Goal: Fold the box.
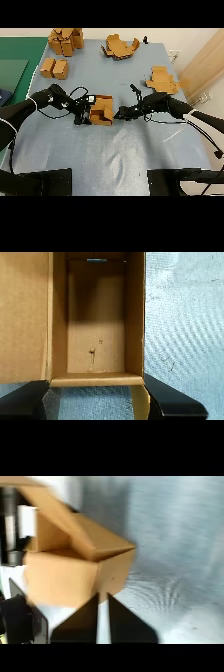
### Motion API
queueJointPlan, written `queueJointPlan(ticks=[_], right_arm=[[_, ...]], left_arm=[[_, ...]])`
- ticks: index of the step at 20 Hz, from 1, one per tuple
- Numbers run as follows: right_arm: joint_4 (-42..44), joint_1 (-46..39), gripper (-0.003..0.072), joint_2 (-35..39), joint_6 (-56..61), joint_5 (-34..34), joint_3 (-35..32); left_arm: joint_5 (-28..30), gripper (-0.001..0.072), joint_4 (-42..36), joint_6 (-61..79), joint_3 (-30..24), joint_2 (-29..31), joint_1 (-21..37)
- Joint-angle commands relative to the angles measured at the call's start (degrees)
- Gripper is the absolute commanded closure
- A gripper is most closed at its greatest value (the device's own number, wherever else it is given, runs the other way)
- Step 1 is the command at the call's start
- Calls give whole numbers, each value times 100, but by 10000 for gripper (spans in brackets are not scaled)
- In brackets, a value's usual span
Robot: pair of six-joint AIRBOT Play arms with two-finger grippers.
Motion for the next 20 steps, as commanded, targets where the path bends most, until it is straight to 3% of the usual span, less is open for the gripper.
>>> queueJointPlan(ticks=[1, 5, 6, 7, 10, 12, 14, 18, 20], right_arm=[[214, 9, 520, 81, -101, -302, 74], [208, 9, 509, 7, -52, -313, 79], [201, 11, 420, -46, 26, -280, 79], [177, 22, 376, -105, 101, -195, 81], [20, 146, 333, -188, 321, -7, 227], [-678, 291, 332, -208, 1062, 149, 461], [-1130, 459, 266, -249, 1784, 164, 682], [-2549, 857, 266, -258, 3512, 234, 1082], [-2804, 1008, 265, -330, 3932, 232, 1303]], left_arm=[[-15, 612, -2, 0, 7, 0, 2], [-55, 612, 0, -2, 7, 0, 2], [-55, 612, 0, -2, 7, 0, 2], [-57, 612, 0, -2, 7, 0, 2], [-57, 612, 2, -2, 7, 0, 2], [-57, 612, 0, -2, 9, 0, 2], [-57, 612, 0, 0, 7, 0, 2], [-57, 612, 0, -2, 9, 0, 2], [-57, 612, 0, -2, 7, 0, 2]])
